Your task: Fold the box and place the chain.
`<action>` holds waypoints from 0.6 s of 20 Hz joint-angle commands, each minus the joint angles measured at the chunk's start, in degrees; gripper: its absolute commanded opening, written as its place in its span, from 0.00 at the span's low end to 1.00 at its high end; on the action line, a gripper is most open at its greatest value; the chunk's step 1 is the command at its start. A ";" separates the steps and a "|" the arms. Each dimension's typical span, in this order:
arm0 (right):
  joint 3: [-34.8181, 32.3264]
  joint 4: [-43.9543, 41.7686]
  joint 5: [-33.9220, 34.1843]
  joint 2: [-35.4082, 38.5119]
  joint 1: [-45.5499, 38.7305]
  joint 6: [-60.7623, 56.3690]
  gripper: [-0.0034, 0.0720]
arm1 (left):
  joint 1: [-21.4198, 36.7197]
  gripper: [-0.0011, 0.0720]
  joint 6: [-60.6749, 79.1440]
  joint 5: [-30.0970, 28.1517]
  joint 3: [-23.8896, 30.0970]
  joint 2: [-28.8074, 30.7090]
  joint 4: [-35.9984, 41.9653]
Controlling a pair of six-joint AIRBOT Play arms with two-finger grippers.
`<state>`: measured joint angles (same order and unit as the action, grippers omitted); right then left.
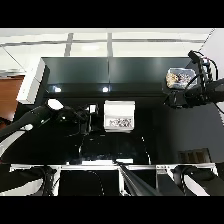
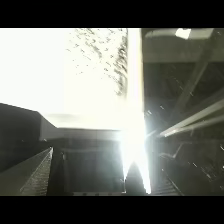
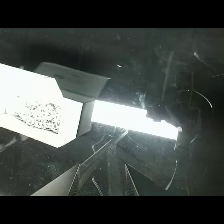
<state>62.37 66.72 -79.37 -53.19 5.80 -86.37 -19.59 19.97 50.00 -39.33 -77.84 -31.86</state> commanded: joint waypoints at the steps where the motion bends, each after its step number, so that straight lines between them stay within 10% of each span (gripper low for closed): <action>1: -0.02 0.00 0.04 0.02 0.00 -0.17 0.51 | -0.02 0.99 -0.46 0.13 -2.14 -2.43 1.99; 12: -0.02 0.02 0.00 0.02 0.00 -0.15 0.51 | -1.22 0.99 -4.61 1.73 -2.43 -2.84 -0.55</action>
<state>62.37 66.72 -79.35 -53.19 5.80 -86.54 -20.40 18.11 51.51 -41.69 -80.55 -31.07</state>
